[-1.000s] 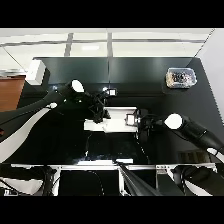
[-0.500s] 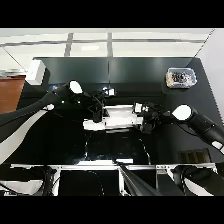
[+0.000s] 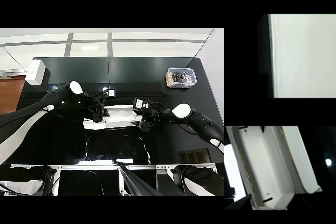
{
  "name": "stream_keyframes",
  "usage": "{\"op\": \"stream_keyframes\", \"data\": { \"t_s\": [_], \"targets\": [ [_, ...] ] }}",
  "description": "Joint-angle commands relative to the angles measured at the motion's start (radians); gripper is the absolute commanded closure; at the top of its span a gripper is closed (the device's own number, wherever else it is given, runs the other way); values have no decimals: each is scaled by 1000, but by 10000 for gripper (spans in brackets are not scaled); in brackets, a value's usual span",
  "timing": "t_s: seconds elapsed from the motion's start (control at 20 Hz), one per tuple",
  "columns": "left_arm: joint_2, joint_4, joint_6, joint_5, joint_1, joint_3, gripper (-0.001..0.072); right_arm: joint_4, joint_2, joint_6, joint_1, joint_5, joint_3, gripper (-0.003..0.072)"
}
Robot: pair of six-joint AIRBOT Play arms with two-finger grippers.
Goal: Fold the box and place the chain.
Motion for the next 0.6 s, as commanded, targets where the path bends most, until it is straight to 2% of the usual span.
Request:
{"op": "stream_keyframes", "data": {
  "t_s": [0.0, 0.2, 0.35, 0.55],
  "targets": [
    [0, 1, 3, 2, 0, 0, 687, 45, -4, -52, -4, 0, 1, -14],
    [0, 1, 3, 4, 0, 0, 687, 102, -63, -130, -4, 90, 1, -14],
    [0, 4, 3, 32, 0, 0, 687, 154, -115, -210, -4, 90, 1, -14],
    [0, 5, 3, 22, 0, 0, 687, 164, -163, -289, -4, 82, 1, -14]
  ]
}}
